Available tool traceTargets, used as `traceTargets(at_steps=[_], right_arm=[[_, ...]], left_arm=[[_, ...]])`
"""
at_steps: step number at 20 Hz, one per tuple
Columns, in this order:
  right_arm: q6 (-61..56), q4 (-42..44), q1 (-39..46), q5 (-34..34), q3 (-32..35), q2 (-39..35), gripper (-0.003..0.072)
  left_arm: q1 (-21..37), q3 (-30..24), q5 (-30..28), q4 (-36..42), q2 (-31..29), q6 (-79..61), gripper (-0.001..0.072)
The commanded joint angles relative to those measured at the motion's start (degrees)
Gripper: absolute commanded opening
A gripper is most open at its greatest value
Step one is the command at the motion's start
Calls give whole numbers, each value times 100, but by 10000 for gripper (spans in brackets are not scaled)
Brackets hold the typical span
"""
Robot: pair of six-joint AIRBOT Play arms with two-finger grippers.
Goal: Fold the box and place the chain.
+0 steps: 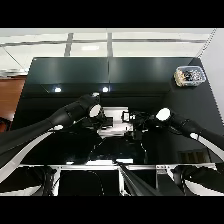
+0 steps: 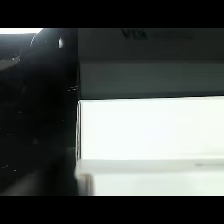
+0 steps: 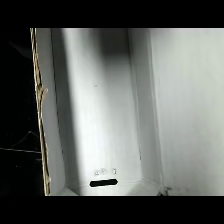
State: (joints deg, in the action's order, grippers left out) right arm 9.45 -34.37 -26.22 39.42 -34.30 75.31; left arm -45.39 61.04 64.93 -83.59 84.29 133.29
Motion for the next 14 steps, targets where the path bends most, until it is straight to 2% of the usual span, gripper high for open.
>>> traceTargets(at_steps=[1, 2, 3, 9, 14], right_arm=[[-2, 4, 2, 0, -4, -2, 199], [-2, 4, 2, 0, -4, -2, 199], [-2, 4, 2, 0, -4, -2, 199], [-2, 4, 2, 0, -4, -2, 199], [-7, 4, 2, 7, -4, -2, 199]], left_arm=[[-4, 26, 22, 37, 55, 131, 197], [-2, 26, 17, 24, 55, 131, 71], [-2, 26, -22, 22, 55, 131, 23], [-2, 26, -140, 199, 55, -444, 25], [-2, 26, -160, 205, 55, -407, 25]])
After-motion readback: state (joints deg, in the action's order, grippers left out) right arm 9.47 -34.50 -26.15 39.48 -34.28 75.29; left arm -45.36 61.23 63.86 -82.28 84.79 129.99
